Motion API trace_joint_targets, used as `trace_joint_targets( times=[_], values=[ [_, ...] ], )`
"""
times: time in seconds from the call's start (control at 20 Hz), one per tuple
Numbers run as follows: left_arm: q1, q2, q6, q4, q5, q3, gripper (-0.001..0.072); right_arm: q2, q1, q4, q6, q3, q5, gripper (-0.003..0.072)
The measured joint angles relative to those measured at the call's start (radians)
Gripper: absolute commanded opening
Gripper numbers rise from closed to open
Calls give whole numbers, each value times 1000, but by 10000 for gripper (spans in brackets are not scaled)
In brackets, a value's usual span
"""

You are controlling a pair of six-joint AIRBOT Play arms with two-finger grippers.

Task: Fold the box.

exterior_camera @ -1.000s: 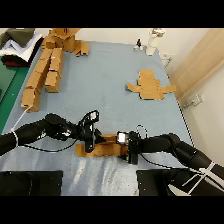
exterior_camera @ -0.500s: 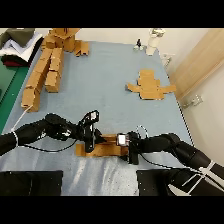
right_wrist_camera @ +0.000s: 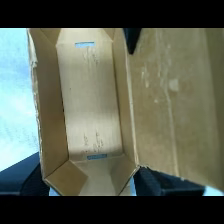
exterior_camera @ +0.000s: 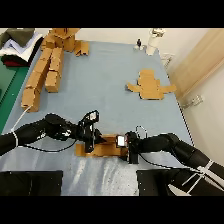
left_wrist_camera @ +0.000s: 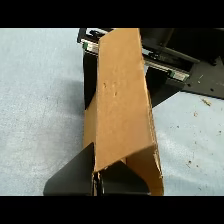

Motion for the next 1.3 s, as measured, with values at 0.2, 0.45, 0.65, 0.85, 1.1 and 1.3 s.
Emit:
trace_joint_targets(
  times=[0.2,0.45,0.65,0.85,1.1,1.3],
  values=[
    [0,0,0,0,0,0,13,-10,0,0,-5,0,14,616],
    [0,0,0,0,0,0,13,-19,0,0,-7,0,23,537],
    [0,0,0,0,1,0,13,-22,0,-1,-8,0,29,537],
    [0,0,0,0,1,0,13,-23,0,-5,-8,0,30,537],
    [0,0,0,0,1,0,13,-23,0,-11,-8,0,31,537],
    [0,0,0,0,2,0,13,-23,1,-12,-8,0,32,537]
  ],
)
